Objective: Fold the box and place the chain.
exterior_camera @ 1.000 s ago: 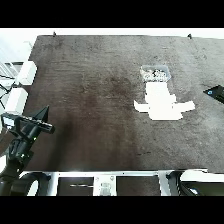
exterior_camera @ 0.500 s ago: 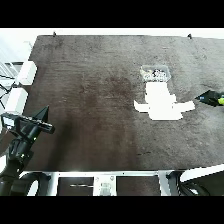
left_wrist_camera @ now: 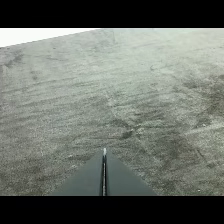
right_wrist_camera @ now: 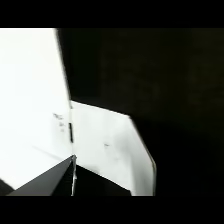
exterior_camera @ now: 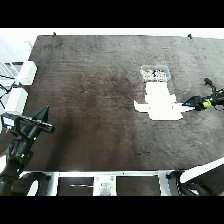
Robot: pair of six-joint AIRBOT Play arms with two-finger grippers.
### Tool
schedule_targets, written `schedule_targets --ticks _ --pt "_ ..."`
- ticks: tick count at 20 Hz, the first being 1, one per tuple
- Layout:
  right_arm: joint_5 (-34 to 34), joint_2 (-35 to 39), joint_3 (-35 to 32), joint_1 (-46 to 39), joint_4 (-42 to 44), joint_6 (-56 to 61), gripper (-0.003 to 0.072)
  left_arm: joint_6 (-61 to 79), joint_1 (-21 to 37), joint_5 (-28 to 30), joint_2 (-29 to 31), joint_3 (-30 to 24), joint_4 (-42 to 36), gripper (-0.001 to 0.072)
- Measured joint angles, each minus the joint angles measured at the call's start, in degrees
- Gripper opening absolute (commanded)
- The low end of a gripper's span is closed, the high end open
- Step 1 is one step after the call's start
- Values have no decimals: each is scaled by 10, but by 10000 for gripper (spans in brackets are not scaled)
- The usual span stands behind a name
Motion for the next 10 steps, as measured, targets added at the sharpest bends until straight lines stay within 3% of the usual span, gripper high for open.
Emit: schedule_targets --ticks 2,3,4,10 --pt "11 -10 0 10 4 -3 271 0 0 0 0 0 0 20" --pt "14 -14 0 13 3 -7 83 0 0 0 0 0 0 20" --pt "19 -17 0 16 5 -10 18 0 0 0 0 0 0 19" --pt "62 2 -29 23 57 -26 14 0 0 0 0 0 0 19"
